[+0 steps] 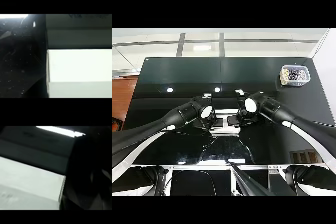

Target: Fold the box and place the chain.

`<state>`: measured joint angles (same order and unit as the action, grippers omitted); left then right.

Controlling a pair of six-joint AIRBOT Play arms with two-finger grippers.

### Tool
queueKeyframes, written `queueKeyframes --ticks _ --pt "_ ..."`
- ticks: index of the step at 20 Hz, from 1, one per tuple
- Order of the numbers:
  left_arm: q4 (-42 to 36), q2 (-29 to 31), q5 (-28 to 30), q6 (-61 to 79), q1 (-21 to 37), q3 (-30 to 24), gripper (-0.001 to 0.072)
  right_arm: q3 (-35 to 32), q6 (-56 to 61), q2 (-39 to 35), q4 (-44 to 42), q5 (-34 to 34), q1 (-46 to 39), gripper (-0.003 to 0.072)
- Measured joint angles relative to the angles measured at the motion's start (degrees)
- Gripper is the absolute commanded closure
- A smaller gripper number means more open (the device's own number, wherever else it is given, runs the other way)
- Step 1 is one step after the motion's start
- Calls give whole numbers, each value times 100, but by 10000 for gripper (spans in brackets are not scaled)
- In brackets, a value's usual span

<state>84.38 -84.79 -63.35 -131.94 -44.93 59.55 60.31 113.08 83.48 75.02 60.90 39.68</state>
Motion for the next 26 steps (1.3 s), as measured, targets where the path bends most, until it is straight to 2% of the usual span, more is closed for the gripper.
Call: queueKeyframes --ticks 3,4,5,9,10,11,12,13,15,16,17,18,22,26 --pt "2 0 -2 -2 0 0 683 94 466 155 337 199 144 449" --pt "2 0 -4 -2 0 0 683 109 566 190 393 247 170 577" --pt "4 0 -2 -2 0 0 683 122 660 219 444 280 188 671" --pt "-2 0 0 -24 -4 2 683 146 957 269 546 352 225 662" --pt "2 0 4 -20 -4 2 683 146 988 275 557 356 227 519" --pt "46 0 28 22 -4 2 683 142 988 282 573 372 232 495" --pt "39 0 -13 20 -4 0 683 144 1003 286 584 396 232 616" --pt "31 0 -22 2 -4 2 683 146 1040 286 570 365 236 672" --pt "-2 0 11 -22 -4 2 683 146 1113 286 564 369 236 670" --pt "7 0 4 -17 -4 2 683 146 1117 286 575 361 236 655" --pt "9 0 -11 -13 -4 2 683 146 1115 280 575 369 236 473" --pt "42 0 -9 20 -4 2 683 160 1088 269 584 393 236 350" --pt "44 0 -28 2 -4 0 683 282 988 92 599 507 236 350" --pt "28 0 -20 0 -4 0 683 402 643 -638 717 772 236 350"
